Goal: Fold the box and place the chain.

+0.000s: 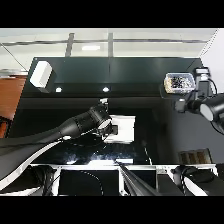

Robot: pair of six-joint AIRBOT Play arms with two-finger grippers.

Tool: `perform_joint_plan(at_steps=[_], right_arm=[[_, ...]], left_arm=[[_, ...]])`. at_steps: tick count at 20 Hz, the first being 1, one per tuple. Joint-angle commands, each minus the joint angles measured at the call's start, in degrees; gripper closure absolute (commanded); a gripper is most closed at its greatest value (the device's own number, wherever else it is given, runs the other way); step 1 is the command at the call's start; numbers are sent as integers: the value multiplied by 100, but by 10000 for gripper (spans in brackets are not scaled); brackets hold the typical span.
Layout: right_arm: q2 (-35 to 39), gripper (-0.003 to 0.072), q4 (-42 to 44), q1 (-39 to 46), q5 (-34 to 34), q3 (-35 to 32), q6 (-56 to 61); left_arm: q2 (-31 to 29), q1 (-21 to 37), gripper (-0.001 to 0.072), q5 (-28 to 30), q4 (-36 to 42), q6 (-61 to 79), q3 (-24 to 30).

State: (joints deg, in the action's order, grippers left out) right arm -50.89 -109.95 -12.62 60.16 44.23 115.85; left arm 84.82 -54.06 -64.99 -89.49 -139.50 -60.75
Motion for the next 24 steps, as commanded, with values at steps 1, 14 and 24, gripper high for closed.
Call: perform_joint_plan(at_steps=[1, 14, 24], right_arm=[[-608, -34, 691, 1419, -1263, -2, -267], [-4734, 124, 1886, 1657, -643, 4363, -828], [-5340, 124, 1805, 1882, -782, 4439, -763]], left_arm=[[2, 0, 684, 2, -4, -2, -2], [2, 0, 684, 0, -4, 0, -2], [2, 0, 684, 0, -4, 0, -2]])
